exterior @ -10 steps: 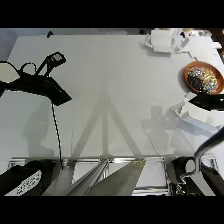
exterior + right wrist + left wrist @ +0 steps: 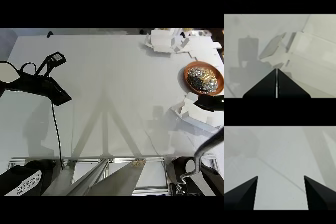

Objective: Fold the box and place the chain.

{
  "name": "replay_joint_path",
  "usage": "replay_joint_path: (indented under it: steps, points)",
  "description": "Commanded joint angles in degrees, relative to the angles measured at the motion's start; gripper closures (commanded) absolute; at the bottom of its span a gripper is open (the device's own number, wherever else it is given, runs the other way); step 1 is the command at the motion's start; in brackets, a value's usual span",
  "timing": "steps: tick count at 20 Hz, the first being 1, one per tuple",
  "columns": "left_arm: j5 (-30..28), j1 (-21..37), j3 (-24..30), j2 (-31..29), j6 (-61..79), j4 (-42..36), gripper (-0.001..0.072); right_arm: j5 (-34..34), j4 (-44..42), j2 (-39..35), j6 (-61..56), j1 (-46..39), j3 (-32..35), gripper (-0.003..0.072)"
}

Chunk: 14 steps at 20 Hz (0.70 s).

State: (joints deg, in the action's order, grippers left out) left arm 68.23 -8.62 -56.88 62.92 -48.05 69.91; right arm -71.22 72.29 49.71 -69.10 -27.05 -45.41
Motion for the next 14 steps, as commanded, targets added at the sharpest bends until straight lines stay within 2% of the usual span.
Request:
replay_joint_path:
  steps: [1,4,9,11,14]
  points:
    - [0.0,0.0,0.0,0.0,0.0,0.0,0.0078,0.1,12.4,-0.1,-0.3,0.0,0.0,0.0666]
    - [0.0,0.0,0.0,0.0,0.0,0.0,0.0078,0.1,14.5,0.0,-0.6,0.0,0.0,0.0666]
    - [0.0,0.0,0.0,0.0,0.0,0.0,0.0078,1.8,20.4,0.0,-11.5,-1.1,0.0,0.0660]
    - [0.0,0.0,0.0,0.0,0.0,0.0,0.0078,2.0,20.9,0.0,-13.4,-4.2,0.0,0.0510]
    - [0.0,0.0,0.0,0.0,0.0,0.0,0.0078,1.9,20.9,0.5,-13.9,-9.6,0.0,0.0489]
